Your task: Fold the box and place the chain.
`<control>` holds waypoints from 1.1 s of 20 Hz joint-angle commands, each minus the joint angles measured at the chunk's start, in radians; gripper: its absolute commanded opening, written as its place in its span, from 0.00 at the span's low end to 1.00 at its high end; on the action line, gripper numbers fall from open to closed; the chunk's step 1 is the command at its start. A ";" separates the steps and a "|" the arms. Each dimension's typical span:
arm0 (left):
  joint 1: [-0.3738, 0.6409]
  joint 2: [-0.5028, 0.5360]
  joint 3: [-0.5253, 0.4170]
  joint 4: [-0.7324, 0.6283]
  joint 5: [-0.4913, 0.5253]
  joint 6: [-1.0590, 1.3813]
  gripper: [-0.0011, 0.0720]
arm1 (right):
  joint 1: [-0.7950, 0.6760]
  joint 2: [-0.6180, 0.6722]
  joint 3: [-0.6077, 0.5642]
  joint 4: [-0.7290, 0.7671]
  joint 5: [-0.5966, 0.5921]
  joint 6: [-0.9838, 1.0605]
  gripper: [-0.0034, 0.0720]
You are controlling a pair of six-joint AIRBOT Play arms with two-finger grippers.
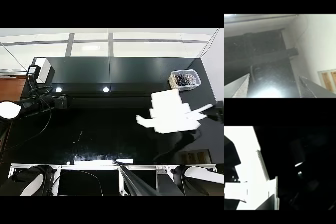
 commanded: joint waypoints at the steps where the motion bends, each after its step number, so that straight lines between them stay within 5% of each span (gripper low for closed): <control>1: 0.000 0.000 0.000 -0.055 0.000 0.002 0.98 | 0.249 0.138 -0.138 0.052 -0.080 0.086 0.06; 8: -0.010 -0.019 0.000 -0.153 -0.048 -0.006 0.98 | 0.748 0.444 -0.368 0.322 -0.544 -0.073 0.06; 14: -0.146 -0.105 0.000 -0.176 -0.074 -0.006 0.98 | 0.818 0.687 -0.514 0.345 -0.563 -0.353 0.06; 22: -0.173 -0.392 0.000 -0.557 -0.215 0.037 0.98 | 0.818 0.757 -0.662 0.431 -0.676 -0.424 0.06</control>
